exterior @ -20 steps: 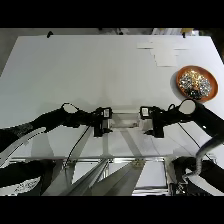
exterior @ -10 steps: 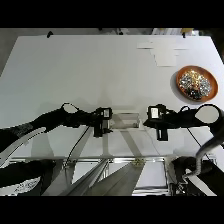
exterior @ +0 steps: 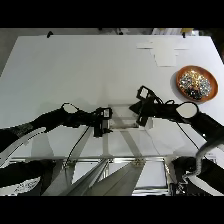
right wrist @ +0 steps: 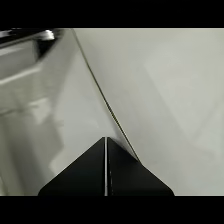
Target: Fold the box and place the chain.
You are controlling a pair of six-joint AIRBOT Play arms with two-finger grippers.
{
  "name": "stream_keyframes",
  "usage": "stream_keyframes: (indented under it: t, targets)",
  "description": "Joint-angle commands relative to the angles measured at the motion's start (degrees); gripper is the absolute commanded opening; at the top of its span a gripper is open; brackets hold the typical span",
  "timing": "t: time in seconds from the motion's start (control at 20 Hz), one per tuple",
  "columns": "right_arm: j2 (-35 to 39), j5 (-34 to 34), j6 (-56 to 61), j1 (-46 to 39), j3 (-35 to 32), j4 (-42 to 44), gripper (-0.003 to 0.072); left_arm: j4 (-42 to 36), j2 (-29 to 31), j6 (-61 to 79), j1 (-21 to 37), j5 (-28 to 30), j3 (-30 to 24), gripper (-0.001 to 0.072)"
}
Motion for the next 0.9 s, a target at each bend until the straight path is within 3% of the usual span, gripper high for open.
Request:
stream_keyframes:
  t: [0.0, 0.45, 0.7, 0.8, 0.85]
  targets:
    - [-5.5, -7.6, 6.9, 0.8, 0.0, -2.7, 0.0019, 0.0, 0.0, 0.0, 0.0, 0.0, 0.0, 0.0171]
    - [-6.4, 0.7, 12.7, 0.8, 0.3, -7.8, 0.0019, 0.0, 0.0, 0.0, 0.0, 0.0, 0.0, 0.0171]
    - [7.5, 6.7, 12.7, 0.8, 3.3, -8.2, 0.0018, 0.0, 0.0, 0.0, 0.0, 0.0, 0.0, 0.0171]
    - [11.1, 13.2, 12.5, 0.8, 3.3, -14.3, 0.0016, 0.0, 0.0, 0.0, 0.0, 0.0, 0.0, 0.0171]
    - [11.3, 17.2, 11.8, 0.8, 3.3, -21.2, 0.0016, 0.0, 0.0, 0.0, 0.0, 0.0, 0.0, 0.0171]
